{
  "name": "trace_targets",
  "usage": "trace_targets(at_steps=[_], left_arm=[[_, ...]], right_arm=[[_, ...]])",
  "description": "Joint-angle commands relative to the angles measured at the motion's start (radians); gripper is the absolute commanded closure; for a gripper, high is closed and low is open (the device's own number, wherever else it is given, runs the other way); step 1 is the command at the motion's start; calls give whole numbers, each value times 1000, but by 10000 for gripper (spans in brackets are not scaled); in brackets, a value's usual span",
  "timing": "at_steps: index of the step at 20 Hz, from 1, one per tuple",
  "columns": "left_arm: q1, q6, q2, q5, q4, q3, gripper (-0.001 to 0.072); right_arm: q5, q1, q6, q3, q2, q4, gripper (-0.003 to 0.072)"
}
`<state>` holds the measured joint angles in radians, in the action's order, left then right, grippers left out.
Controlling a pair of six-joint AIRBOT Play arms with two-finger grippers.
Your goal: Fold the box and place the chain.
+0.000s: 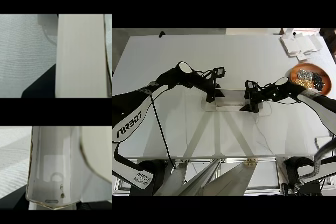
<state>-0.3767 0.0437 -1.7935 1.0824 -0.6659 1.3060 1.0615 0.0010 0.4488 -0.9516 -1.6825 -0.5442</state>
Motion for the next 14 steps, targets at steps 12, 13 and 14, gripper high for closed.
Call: trace_targets(at_steps=[12, 13, 14], left_arm=[[5, 0, 2, -1, 0, 1, 544], [5, 0, 2, -1, -1, 1, 544], [5, 0, 2, 0, -1, 1, 542]], right_arm=[[2, 0, 0, 1, -1, -1, 250], [2, 0, 0, 1, -1, -1, 250], [2, 0, 0, 1, -1, -1, 250]])
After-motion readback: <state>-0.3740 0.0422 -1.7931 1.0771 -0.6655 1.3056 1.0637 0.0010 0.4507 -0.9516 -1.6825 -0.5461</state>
